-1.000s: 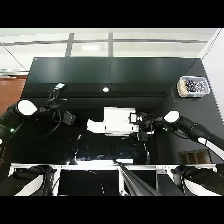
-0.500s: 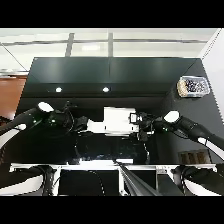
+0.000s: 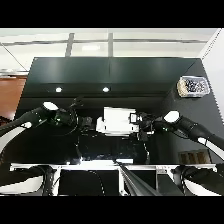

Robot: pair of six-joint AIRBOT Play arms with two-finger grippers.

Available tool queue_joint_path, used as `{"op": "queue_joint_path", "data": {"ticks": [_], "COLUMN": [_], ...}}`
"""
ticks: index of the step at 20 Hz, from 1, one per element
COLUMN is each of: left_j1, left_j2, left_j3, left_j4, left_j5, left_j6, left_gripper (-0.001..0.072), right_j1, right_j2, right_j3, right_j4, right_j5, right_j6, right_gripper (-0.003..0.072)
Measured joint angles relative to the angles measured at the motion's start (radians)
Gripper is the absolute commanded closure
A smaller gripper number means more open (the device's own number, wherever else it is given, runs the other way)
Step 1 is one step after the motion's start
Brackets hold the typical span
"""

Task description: Fold the box and place the chain.

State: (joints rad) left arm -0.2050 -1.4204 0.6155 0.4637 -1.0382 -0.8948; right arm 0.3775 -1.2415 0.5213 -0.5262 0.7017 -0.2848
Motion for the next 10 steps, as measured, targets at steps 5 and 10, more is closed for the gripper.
{"op": "queue_joint_path", "data": {"ticks": [5, 10], "left_j1": [0.008, -0.038], "left_j2": [-0.001, 0.000], "left_j3": [0.025, 0.065], "left_j4": [-0.040, -0.050], "left_j5": [-0.038, -0.068], "left_j6": [0.045, 0.051], "left_gripper": [0.0075, 0.0092], "right_j1": [0.000, 0.000], "right_j2": [0.000, 0.000], "right_j3": [0.000, 0.000], "right_j4": [0.000, 0.000], "right_j5": [0.000, 0.000], "right_j6": [0.000, 0.000], "right_gripper": [0.0201, 0.0201]}}
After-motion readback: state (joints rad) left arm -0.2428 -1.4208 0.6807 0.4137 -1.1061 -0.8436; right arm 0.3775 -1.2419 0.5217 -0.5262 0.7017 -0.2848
